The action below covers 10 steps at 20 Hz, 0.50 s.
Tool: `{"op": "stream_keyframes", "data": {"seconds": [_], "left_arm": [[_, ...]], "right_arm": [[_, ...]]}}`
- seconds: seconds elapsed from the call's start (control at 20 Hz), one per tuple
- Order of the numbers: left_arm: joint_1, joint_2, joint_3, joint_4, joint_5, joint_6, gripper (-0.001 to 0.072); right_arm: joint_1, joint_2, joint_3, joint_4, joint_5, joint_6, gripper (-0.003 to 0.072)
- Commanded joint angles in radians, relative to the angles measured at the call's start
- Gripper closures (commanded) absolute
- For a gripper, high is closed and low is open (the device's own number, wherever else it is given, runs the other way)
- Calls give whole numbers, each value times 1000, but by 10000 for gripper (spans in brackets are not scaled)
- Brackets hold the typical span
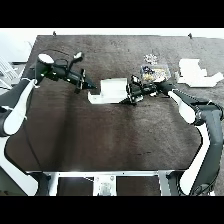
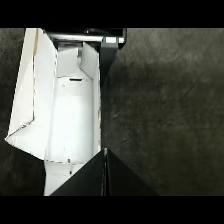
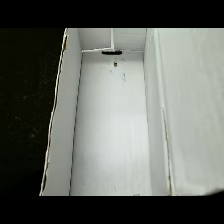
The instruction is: Fold the box and place the chain.
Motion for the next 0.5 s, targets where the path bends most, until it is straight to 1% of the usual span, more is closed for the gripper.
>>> {"op": "stream_keyframes", "data": {"seconds": [0.0,0.2,0.25,0.3,0.35,0.45], "left_arm": [[40,77,-49,1,-9,-197,695],[89,137,-211,24,258,-550,695],[100,139,-248,37,287,-632,696],[105,139,-274,65,282,-673,695],[105,139,-295,125,296,-738,695],[104,139,-319,163,335,-818,695]], "right_arm": [[0,0,0,0,0,1,111],[0,0,0,0,0,1,111],[0,0,0,0,0,1,111],[0,0,0,0,0,1,111],[0,0,0,0,0,1,111],[0,0,0,0,0,1,111]]}}
